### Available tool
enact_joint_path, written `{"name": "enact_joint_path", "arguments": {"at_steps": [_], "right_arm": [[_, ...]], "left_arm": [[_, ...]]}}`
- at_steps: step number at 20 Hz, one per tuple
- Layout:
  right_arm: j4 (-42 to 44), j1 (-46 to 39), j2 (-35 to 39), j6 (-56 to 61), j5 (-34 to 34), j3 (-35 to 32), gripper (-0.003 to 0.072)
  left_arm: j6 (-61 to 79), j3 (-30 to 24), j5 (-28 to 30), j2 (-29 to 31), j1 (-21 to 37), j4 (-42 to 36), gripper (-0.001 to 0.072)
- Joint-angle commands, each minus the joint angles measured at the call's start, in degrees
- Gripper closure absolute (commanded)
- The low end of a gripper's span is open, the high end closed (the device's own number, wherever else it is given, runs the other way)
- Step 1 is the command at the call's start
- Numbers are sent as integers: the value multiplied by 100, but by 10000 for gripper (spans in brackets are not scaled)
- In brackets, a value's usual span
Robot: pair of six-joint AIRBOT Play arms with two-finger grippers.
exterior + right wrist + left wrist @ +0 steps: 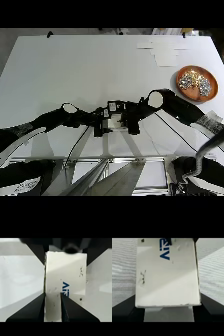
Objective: Fold the box and place the chain.
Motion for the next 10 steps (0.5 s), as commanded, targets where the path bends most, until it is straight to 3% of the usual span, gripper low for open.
{"name": "enact_joint_path", "arguments": {"at_steps": [1, 5, 7, 10], "right_arm": [[284, 2, 229, -37, 48, -39, 480], [282, 2, 358, -37, 50, -42, 511], [278, 2, 354, -37, 46, -44, 668], [280, 2, 334, -37, -2, -125, 668]], "left_arm": [[-11, -2, 46, 4, 0, -7, 538], [-9, -2, 46, 4, 0, -7, 538], [-11, -2, 46, 4, 0, -7, 538], [-9, -2, 46, 4, 0, -7, 538]]}}
